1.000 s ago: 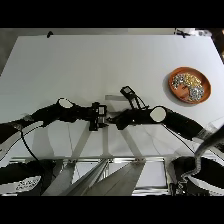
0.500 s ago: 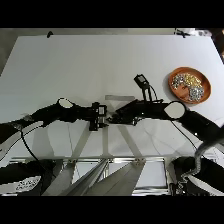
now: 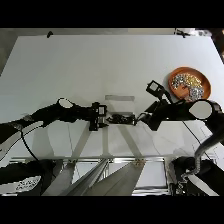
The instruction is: Fold the box and place the chain.
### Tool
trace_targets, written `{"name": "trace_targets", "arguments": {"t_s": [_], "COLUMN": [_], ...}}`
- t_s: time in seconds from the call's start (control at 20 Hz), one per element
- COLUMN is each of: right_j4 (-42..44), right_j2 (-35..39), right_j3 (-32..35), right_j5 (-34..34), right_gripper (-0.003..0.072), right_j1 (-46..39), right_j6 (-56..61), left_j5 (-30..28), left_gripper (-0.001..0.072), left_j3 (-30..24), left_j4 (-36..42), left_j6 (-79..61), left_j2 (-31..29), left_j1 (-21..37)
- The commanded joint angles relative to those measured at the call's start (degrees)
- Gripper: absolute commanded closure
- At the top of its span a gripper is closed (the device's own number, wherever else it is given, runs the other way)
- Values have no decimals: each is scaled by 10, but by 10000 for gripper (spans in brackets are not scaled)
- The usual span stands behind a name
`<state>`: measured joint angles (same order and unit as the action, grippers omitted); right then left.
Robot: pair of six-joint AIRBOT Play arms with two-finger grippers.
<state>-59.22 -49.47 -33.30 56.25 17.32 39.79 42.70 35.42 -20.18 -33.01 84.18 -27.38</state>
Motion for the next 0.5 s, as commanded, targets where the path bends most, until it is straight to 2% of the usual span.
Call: {"name": "trace_targets", "arguments": {"t_s": [0.0,0.2,0.45], "right_j4": [-21,40,96], "right_j2": [-5,-43,-125], "right_j3": [43,94,94], "right_j5": [-1,-127,-189], "right_gripper": [202,201,203], "right_j1": [-13,18,62], "right_j6": [-171,-274,-358], "left_j5": [0,0,0], "left_gripper": [500,500,500], "left_j3": [0,0,0], "left_j4": [0,0,0], "left_j6": [0,0,0], "left_j2": [0,0,0], "left_j1": [0,0,0]}}
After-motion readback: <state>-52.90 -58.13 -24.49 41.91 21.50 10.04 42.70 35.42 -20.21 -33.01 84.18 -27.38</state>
